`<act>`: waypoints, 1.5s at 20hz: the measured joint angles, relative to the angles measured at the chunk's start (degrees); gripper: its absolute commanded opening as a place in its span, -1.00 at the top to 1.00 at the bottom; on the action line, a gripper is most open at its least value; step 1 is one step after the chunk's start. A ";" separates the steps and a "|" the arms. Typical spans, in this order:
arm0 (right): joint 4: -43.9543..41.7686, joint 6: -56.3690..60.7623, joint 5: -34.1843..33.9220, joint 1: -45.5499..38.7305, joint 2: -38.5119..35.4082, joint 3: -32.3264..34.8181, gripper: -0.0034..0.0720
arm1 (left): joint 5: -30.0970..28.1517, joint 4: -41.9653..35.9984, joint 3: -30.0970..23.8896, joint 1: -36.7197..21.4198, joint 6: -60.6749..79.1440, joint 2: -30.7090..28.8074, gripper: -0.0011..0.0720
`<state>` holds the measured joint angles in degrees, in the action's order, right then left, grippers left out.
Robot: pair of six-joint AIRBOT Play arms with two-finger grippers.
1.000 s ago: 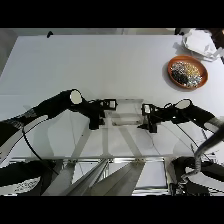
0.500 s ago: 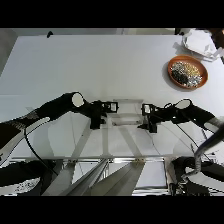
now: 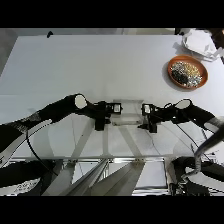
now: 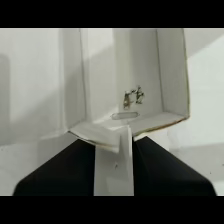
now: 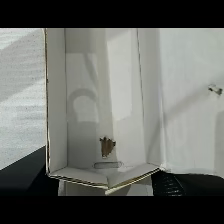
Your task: Fold the box and place the chain.
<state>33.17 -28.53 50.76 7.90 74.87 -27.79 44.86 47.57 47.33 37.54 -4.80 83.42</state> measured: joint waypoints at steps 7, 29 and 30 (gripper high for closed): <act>0.00 0.02 0.00 0.00 0.00 0.00 -0.11 | 0.37 -1.57 0.00 0.87 0.79 0.00 0.46; 0.02 -0.02 0.00 0.00 0.00 -0.04 -0.11 | -8.17 -4.17 0.02 6.10 0.83 0.74 0.00; 0.02 -0.02 0.00 0.00 0.00 -0.04 -0.11 | -8.20 -3.93 0.00 6.05 0.76 0.50 0.10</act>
<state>33.19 -28.56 50.76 7.90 74.87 -27.83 36.67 43.64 47.33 43.59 -4.03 83.92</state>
